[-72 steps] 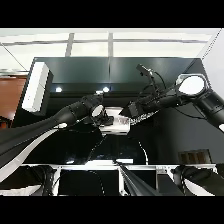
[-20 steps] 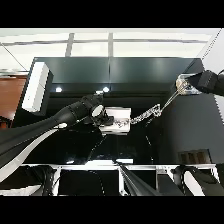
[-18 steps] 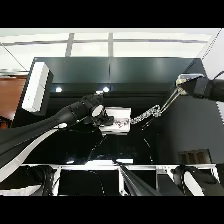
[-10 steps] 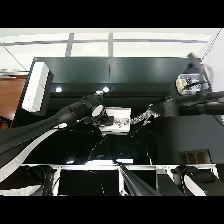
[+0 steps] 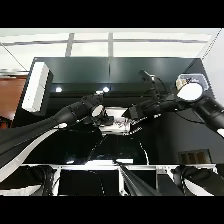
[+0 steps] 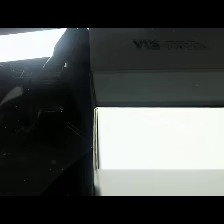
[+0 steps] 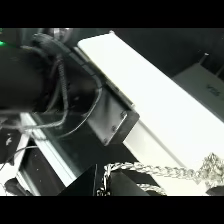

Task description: Fold the box and place the chain.

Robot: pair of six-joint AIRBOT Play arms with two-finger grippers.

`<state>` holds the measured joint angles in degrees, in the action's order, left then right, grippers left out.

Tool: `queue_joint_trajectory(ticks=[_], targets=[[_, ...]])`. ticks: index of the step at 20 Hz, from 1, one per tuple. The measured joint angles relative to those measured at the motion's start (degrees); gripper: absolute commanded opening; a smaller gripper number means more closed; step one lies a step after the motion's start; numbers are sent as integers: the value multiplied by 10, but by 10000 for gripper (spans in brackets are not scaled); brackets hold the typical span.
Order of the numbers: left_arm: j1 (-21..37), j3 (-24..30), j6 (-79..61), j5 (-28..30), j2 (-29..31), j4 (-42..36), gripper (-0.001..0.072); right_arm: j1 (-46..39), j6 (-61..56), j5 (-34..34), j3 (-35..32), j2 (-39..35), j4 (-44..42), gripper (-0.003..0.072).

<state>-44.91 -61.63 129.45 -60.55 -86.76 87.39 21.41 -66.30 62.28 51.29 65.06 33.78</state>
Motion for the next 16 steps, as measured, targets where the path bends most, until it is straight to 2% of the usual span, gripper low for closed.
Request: queue_joint_trajectory(ticks=[3,5,12,16], targets=[[0,0,0,0,0,0,32,-1,5,-9,0,16,-2,20],[0,0,0,0,0,0,33,-15,8,10,8,19,-3,20],[0,0,0,0,0,0,32,-105,19,177,85,15,-7,20],[0,0,0,0,0,0,32,-100,26,199,98,17,-4,20]])
